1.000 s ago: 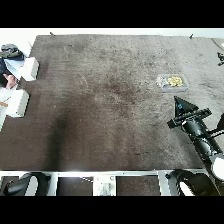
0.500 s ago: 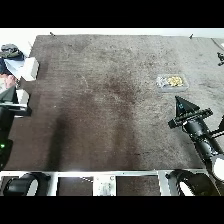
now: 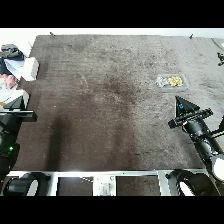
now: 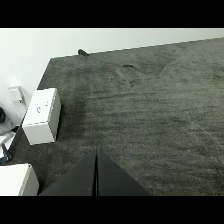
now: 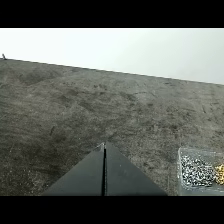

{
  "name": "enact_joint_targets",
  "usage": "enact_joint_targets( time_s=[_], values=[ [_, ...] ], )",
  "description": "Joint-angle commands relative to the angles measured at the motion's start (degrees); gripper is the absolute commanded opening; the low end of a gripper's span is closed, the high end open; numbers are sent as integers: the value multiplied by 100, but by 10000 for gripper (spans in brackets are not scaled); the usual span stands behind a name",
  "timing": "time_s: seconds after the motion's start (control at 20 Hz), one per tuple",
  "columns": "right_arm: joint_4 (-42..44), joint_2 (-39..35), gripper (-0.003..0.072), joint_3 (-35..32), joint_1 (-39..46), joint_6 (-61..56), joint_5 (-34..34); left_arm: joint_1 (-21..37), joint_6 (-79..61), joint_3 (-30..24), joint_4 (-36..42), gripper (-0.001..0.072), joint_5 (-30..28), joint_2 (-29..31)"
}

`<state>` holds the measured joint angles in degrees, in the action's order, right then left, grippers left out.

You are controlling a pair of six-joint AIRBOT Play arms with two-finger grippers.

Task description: Fold the box and place the chain.

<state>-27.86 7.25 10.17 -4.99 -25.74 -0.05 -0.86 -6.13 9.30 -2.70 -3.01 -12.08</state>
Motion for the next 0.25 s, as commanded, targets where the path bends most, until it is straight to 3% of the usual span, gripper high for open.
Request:
enact_joint_targets(
  time_s=[0.0, 0.2],
  values=[
    [4, 2, -10, 4, -7, -2, 2, -2, 11, -17, -7, 11, 24, 4],
    [4, 2, -10, 7, -7, 0, 2, -2, 13, -17, -7, 11, 48, 4]
  ],
)
